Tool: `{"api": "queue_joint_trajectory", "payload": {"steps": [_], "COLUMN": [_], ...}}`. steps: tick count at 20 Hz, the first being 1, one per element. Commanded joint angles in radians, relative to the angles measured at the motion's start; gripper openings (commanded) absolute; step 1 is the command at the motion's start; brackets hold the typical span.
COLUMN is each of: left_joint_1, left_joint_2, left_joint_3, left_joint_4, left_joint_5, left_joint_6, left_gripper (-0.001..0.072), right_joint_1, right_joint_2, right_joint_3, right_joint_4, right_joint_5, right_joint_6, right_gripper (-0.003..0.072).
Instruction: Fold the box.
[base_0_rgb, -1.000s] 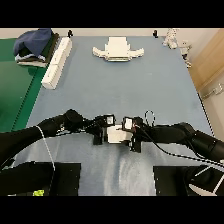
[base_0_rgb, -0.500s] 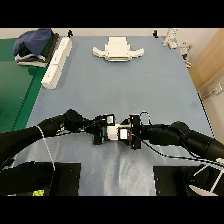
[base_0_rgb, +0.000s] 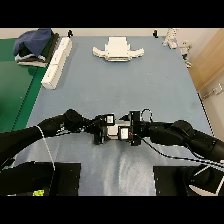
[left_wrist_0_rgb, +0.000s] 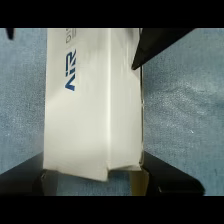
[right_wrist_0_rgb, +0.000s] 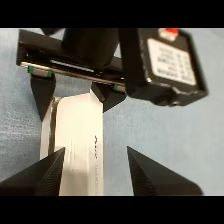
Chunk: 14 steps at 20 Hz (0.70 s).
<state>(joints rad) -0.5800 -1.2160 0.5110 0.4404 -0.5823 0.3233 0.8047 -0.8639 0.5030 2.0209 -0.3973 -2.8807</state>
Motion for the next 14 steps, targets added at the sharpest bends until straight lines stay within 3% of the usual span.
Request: {"api": "queue_joint_trajectory", "payload": {"steps": [1,4,14], "left_joint_1": [0.000,0.000,0.000], "left_joint_2": [0.000,0.000,0.000], "left_joint_3": [0.000,0.000,0.000], "left_joint_4": [0.001,0.001,0.001], "left_joint_5": [-0.002,-0.002,-0.002], "left_joint_6": [0.000,0.000,0.000], "left_gripper": [0.0418,0.0418,0.0418], "right_joint_1": [0.000,-0.002,0.020], "right_joint_2": [0.000,-0.041,-0.077], "right_joint_3": [0.003,0.003,0.002], "right_joint_4": [-0.003,-0.003,0.002], "right_joint_5": [0.010,0.030,-0.016], "right_joint_6": [-0.001,0.000,0.000], "right_gripper": [0.0551,0.0515,0.0513]}}
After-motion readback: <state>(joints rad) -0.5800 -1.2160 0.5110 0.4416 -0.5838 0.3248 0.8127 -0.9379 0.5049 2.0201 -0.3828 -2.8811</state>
